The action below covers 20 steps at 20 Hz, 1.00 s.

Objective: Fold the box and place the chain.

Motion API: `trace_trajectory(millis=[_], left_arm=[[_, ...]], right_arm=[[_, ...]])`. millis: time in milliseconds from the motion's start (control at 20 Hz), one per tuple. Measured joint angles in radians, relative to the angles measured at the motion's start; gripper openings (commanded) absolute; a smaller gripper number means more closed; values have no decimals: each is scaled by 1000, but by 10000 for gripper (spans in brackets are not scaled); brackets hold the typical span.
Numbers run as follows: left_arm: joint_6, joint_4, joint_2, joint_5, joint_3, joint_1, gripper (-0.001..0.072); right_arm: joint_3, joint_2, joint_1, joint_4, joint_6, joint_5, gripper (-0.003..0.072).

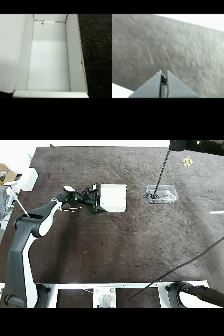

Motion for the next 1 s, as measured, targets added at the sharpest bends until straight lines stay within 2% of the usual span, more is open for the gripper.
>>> trace_trajectory(millis=[250,700,850,1000], left_arm=[[0,0,0,0,0,0,344],[0,0,0,0,0,0,344],[0,0,0,0,0,0,344],[0,0,0,0,0,0,344]], right_arm=[[-1,16,70,49,-54,-63,0],[51,13,268,98,-163,-312,-1],[53,-20,316,105,-170,-339,-1],[47,-78,351,113,-148,-307,-1]])
